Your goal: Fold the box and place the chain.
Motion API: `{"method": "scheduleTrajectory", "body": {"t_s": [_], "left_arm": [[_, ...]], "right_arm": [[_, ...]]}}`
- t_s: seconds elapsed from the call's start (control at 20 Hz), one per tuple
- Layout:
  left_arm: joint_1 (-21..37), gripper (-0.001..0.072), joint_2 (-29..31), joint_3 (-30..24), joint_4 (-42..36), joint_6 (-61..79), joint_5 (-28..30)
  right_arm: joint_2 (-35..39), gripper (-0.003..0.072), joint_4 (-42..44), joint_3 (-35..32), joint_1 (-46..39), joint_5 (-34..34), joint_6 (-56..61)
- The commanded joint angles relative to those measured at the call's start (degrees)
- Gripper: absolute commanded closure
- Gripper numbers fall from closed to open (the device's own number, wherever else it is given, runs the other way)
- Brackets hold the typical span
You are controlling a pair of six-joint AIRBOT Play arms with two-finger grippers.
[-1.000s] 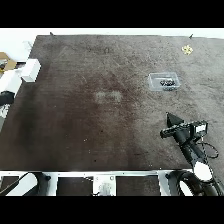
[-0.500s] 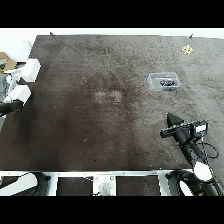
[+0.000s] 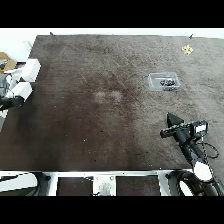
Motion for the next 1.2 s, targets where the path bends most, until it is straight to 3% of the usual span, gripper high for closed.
{"method": "scheduleTrajectory", "body": {"t_s": [0.0, 0.15, 0.3, 0.85, 0.9, 0.95, 1.0, 1.15], "left_arm": [[2.8, 0.0704, -1.6, 1.5, 3.9, -4.3, -2.8], [8.0, 0.0704, -1.6, 1.5, 3.9, -3.4, -7.7], [8.6, 0.0705, -1.9, 1.4, 6.8, 0.6, -12.6], [8.3, 0.0698, -3.4, 1.4, 6.5, 1.5, -12.6], [8.3, 0.0644, -3.3, 1.4, 6.5, 1.6, -12.8], [8.3, 0.0206, -3.2, 1.4, 6.4, 1.5, -12.9], [8.3, -0.0003, -3.2, 1.6, 6.2, 1.3, -13.0], [8.3, 0.0003, -1.9, 3.0, 6.0, 0.9, -16.3]], "right_arm": [[0.0, 0.0682, 0.0, 0.0, 0.0, 0.1, 0.0], [0.0, 0.0682, 0.0, 0.0, 0.0, 0.2, 0.0], [0.0, 0.0682, 0.0, 0.0, 0.0, 0.2, 0.0], [0.0, 0.0682, 0.0, 0.0, 0.0, 0.2, 0.0], [0.0, 0.0682, 0.0, 0.0, 0.0, 0.2, 0.0], [0.0, 0.0682, 0.0, 0.0, 0.0, 0.2, 0.0], [0.0, 0.0682, 0.0, 0.0, 0.0, 0.2, 0.0], [0.0, 0.0682, 0.0, 0.0, 0.0, 0.2, 0.0]]}}
